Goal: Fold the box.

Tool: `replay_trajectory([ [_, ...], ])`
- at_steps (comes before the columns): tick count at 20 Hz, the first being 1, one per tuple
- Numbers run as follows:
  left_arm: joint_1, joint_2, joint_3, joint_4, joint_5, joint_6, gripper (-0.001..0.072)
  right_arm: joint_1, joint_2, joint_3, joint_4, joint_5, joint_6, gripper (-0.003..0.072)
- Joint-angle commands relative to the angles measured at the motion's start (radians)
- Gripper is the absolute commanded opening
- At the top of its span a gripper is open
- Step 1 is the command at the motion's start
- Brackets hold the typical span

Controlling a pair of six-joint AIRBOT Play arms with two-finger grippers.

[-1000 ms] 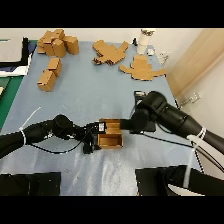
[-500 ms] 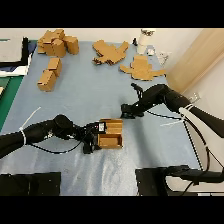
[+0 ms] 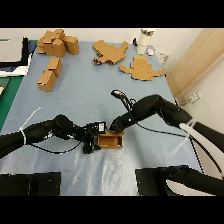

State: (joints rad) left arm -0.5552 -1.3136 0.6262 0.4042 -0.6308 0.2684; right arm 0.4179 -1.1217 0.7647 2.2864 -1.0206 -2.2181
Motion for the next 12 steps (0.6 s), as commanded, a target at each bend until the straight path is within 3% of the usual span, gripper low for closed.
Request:
replay_trajectory([
  [1,0.000,0.000,0.000,0.000,0.000,0.000,0.0512,0.111,0.140,-0.092,-0.110,0.138,-0.032,0.0004],
  [10,0.000,0.000,0.000,0.000,0.000,0.000,0.0512,0.406,0.282,-0.227,-0.642,0.319,0.144,0.0004],
  [12,0.000,0.000,0.000,0.000,0.000,0.000,0.0512,0.420,0.282,-0.228,-0.687,0.333,0.169,0.0005],
])
